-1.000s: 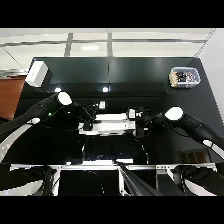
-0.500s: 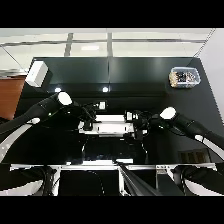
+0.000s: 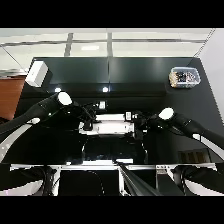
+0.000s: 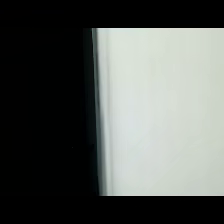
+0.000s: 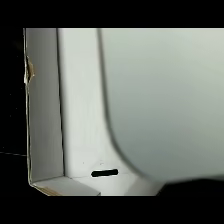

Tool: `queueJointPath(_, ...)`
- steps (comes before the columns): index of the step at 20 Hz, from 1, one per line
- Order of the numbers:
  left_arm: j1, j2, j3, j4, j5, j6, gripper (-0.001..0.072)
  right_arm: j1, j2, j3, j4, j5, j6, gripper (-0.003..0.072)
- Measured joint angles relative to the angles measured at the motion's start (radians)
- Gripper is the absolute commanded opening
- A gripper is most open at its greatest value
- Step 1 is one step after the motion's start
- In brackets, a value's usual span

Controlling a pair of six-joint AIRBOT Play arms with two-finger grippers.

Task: Fold the box and place the chain.

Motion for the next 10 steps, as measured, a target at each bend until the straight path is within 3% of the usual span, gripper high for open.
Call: queueJointPath(10,0.0,0.0,0.0,0.0,-0.001,0.0,0.0026,0.0,-0.005,0.0,-0.003,-0.016,0.014,0.0699)
